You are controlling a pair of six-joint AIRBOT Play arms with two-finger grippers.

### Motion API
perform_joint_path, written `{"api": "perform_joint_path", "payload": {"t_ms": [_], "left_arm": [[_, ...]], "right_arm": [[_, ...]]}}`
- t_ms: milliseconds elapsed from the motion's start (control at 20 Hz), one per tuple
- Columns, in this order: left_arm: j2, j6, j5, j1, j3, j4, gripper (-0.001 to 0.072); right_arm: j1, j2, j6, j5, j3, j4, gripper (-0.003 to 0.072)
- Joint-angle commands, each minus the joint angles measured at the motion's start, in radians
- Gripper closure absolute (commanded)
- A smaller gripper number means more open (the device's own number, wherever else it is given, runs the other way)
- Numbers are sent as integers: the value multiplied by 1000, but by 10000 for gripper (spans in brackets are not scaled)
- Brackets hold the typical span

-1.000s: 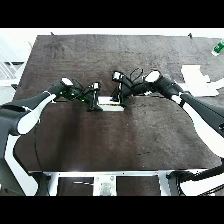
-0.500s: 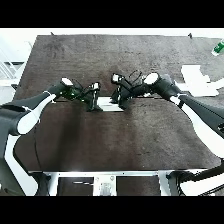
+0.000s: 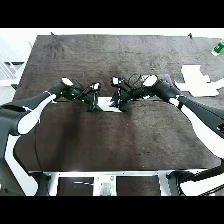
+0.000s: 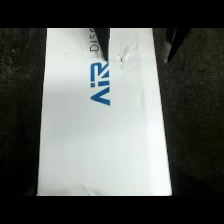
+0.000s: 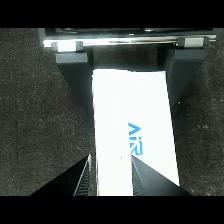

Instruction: Fold the box and place the chain.

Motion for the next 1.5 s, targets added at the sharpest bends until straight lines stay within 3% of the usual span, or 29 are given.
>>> {"api": "perform_joint_path", "payload": {"t_ms": [0, 250, 300, 400, 450, 900, 1100, 1250, 1450], "left_arm": [[1, -3, 3, 1, 1, -1, 167], [1, -3, 3, 1, 1, -1, 167], [1, -3, 3, 1, 1, -1, 167], [1, -3, 3, 1, 1, -1, 167], [1, -3, 3, 1, 1, -1, 167], [1, -3, 3, 1, 1, -1, 167], [1, -3, 3, 1, 1, -1, 167], [1, -3, 3, 1, 1, -1, 167], [1, -3, 3, 1, 1, -1, 167]], "right_arm": [[-11, 2, -10, 27, 11, 44, 366], [-50, 2, -9, 57, 31, 184, 373], [-51, 2, -8, 57, 30, 184, 408], [-51, 0, 3, 56, 13, 183, 628], [-50, -3, 13, 56, -2, 179, 678], [-42, -88, 108, 60, -16, 61, 679], [-44, -76, 98, 56, 11, 80, 679], [-44, 7, 26, 56, 16, 222, 680], [-44, 184, 78, 29, 6, 262, 682]]}}
